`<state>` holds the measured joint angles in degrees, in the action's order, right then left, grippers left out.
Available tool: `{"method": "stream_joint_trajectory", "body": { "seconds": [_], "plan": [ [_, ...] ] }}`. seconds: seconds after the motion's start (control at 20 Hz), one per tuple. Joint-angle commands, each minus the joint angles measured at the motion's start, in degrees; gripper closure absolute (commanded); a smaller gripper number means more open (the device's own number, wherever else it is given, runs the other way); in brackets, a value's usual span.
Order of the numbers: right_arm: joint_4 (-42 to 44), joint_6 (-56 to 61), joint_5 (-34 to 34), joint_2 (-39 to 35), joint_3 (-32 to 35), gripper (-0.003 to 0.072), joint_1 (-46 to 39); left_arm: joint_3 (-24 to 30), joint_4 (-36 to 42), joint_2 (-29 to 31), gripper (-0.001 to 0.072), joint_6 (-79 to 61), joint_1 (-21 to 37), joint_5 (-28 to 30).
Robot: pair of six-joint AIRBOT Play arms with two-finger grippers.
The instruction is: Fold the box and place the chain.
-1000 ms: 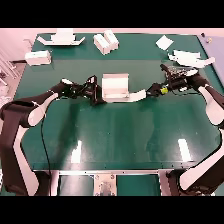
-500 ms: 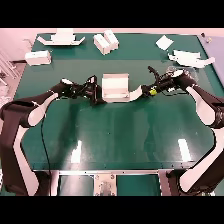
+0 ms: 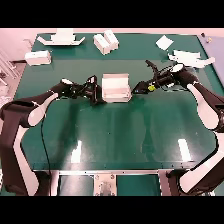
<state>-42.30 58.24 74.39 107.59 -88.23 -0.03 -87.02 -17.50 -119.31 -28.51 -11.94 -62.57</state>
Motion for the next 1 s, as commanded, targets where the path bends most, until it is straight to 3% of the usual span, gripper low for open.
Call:
{"method": "stream_joint_trajectory", "body": {
  "seconds": [0.0, 0.6, 0.7, 0.95],
  "plan": [
    [-0.3, 0.3, 0.2, -0.4, -0.3, 0.0413, 0.3, 0.0, 0.0, 0.0, 0.0184, 0.0, 0.0, 0.0],
    [3.3, 0.3, 1.0, -0.6, -0.4, 0.0388, 3.2, 0.0, 0.0, 0.0, 0.0184, 0.0, 0.0, 0.0],
    [3.2, 0.3, 1.0, -0.6, -0.4, 0.0293, 3.4, 0.0, 0.0, 0.0, 0.0184, 0.0, 0.0, 0.0],
    [-0.1, 1.9, 0.6, -0.6, -2.0, 0.029, 4.2, 0.0, 0.0, 0.0, 0.0184, 0.0, 0.0, 0.0]
  ]
}}
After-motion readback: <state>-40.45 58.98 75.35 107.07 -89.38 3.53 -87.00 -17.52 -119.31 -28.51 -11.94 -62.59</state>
